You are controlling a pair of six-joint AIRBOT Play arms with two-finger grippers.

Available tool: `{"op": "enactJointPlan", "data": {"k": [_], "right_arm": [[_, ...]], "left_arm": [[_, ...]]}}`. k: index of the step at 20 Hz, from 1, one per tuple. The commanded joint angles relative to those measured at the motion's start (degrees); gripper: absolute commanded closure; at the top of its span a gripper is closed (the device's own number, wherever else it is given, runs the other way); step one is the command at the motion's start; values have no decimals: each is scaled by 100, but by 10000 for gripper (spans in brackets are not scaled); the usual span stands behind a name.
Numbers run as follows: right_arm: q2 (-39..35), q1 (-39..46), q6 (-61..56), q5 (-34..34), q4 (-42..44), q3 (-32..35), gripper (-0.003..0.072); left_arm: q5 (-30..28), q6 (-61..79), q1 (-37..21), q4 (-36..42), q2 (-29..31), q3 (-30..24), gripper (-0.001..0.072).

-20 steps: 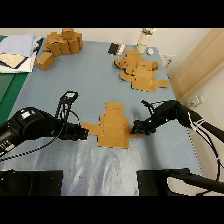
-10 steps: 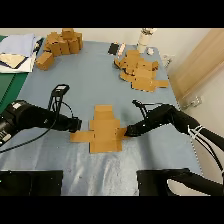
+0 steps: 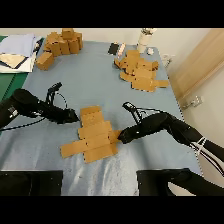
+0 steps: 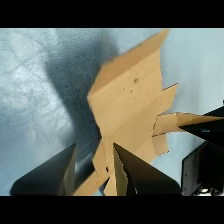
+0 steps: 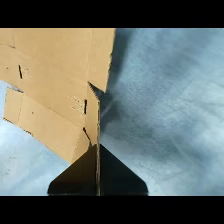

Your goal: Fold the box.

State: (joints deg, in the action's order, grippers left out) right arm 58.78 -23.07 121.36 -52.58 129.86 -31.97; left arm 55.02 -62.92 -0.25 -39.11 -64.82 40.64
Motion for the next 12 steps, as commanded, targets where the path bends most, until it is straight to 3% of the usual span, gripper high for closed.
{"op": "enactJointPlan", "data": {"k": [1, 6, 9, 12], "right_arm": [[-63, -273, -186, 223, -22, 26, 684], [-63, -310, -306, 260, -26, 26, 684], [-61, -310, -350, 256, -50, 26, 684], [-52, -310, -435, 254, -107, 26, 684]], "left_arm": [[-7, 1091, -151, 898, -800, 0, 355], [50, 1934, -149, 1587, -1366, 0, 355], [649, 2846, -151, 2435, -1499, 2, 355], [977, 3069, -164, 2437, -1513, 0, 356]]}}
